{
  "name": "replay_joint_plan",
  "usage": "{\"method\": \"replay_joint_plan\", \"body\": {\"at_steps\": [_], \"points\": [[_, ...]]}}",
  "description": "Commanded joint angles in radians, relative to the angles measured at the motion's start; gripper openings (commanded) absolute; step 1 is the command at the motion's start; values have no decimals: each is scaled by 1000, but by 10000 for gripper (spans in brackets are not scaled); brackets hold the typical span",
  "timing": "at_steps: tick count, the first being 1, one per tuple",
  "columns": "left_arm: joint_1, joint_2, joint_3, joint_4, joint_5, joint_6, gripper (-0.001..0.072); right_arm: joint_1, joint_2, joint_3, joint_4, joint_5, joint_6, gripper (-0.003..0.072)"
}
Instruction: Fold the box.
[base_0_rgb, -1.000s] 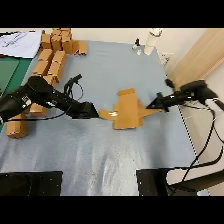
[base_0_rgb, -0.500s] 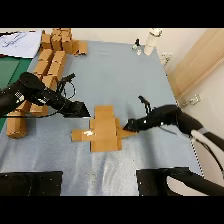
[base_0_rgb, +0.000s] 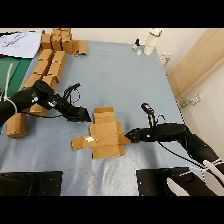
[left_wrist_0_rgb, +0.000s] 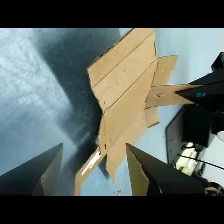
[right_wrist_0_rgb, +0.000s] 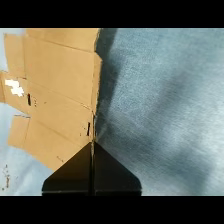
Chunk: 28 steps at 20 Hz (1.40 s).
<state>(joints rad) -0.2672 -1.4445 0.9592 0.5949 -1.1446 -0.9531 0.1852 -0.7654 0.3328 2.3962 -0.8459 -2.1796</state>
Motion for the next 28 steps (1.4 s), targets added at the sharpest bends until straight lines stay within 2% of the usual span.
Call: {"method": "replay_joint_plan", "body": {"at_steps": [1,4,10,15,16,17,18,21,22,23,28], "points": [[1,-67,0,-148,3,135,589,4,23,-10,-22,11,-13,3],[-1,-117,27,-229,9,187,589,4,23,-10,-22,12,-13,3],[-22,-229,139,-264,-14,185,589,4,23,-10,-25,15,-10,3],[-69,-257,150,-264,-17,187,587,4,23,-10,-24,18,-8,3],[-71,-257,150,-263,-19,187,548,4,23,-10,-24,19,-8,3],[-73,-257,150,-262,-24,190,391,4,23,-10,-24,19,-8,3],[-74,-257,150,-262,-38,204,353,4,23,-10,-24,19,-9,3],[-75,-257,149,-261,-79,214,337,4,23,-10,-25,27,-9,3],[-75,-257,149,-261,-90,220,209,4,23,-10,-25,27,-9,4],[-75,-257,149,-261,-98,225,172,4,23,-10,-25,27,-9,3],[-76,-257,149,-262,-97,236,172,4,23,-10,-25,29,-9,3]]}}
